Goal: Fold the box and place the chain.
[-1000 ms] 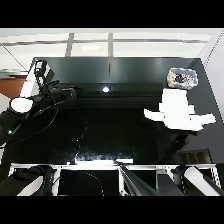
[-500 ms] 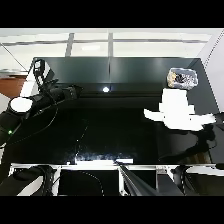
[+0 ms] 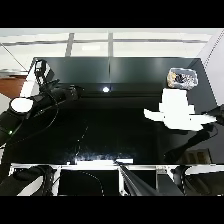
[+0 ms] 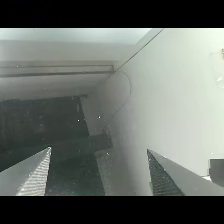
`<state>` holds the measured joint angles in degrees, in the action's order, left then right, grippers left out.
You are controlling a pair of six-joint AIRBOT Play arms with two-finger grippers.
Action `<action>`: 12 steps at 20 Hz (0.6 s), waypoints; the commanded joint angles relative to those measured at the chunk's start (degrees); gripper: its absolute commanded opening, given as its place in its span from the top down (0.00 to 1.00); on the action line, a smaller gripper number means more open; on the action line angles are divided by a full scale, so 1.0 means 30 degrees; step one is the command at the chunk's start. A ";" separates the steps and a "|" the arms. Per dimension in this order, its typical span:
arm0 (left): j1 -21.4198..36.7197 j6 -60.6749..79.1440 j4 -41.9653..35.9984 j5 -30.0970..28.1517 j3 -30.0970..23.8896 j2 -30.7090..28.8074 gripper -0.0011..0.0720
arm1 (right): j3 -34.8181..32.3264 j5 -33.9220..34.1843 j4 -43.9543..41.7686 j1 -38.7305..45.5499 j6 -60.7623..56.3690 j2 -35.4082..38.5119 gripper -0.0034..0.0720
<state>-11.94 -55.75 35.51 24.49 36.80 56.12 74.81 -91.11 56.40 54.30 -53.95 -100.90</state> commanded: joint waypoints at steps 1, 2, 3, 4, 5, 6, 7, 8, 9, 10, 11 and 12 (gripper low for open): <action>-0.0051 0.0000 -0.0007 0.0000 0.0022 0.0015 0.01 | 0.0328 -0.0568 0.0335 -0.0758 0.0219 -0.0284 0.58; -0.0058 0.0000 -0.0015 0.0015 0.0022 0.0015 0.01 | 0.0328 -0.0685 0.0321 -0.0925 0.0270 -0.0284 0.76; -0.0051 0.0000 -0.0015 0.0051 0.0022 0.0015 0.01 | 0.0328 -0.1151 0.0204 -0.1071 0.0699 -0.0284 0.89; -0.0051 0.0000 -0.0015 0.0044 0.0022 0.0015 0.01 | 0.0328 -0.1763 -0.0036 -0.1224 0.0947 -0.0284 0.90; -0.0051 0.0000 -0.0015 0.0044 0.0022 0.0015 0.01 | 0.0291 -0.2084 -0.0634 -0.1348 0.1005 -0.0262 0.92; -0.0051 0.0000 -0.0015 0.0058 0.0022 0.0015 0.01 | 0.0124 -0.2361 -0.1770 -0.1530 0.1013 -0.0240 0.92; -0.0058 -0.0007 -0.0022 0.0073 0.0022 0.0015 0.01 | -0.0226 -0.2586 -0.3060 -0.1829 0.1115 -0.0189 0.92; -0.0058 0.0000 -0.0087 0.0087 0.0022 0.0015 0.01 | -0.0772 -0.2630 -0.4124 -0.2375 0.1341 -0.0044 0.92; -0.0058 0.0000 -0.0087 0.0153 0.0022 0.0015 0.01 | -0.1326 -0.2594 -0.4670 -0.3060 0.1603 0.0160 0.92; -0.0058 0.0000 -0.0087 0.0270 0.0022 0.0015 0.01 | -0.1945 -0.2543 -0.5042 -0.3978 0.1851 0.0437 0.92; -0.0058 0.0000 -0.0080 0.0488 0.0022 0.0015 0.01 | -0.2521 -0.2324 -0.5348 -0.4918 0.1974 0.0765 0.92; -0.0058 0.0000 -0.0073 0.0721 0.0022 0.0015 0.01 | -0.3067 -0.1821 -0.5603 -0.6018 0.2098 0.1239 0.92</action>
<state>-12.08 -55.75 35.31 25.28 36.80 56.12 69.60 -97.65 44.69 42.76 -49.39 -99.46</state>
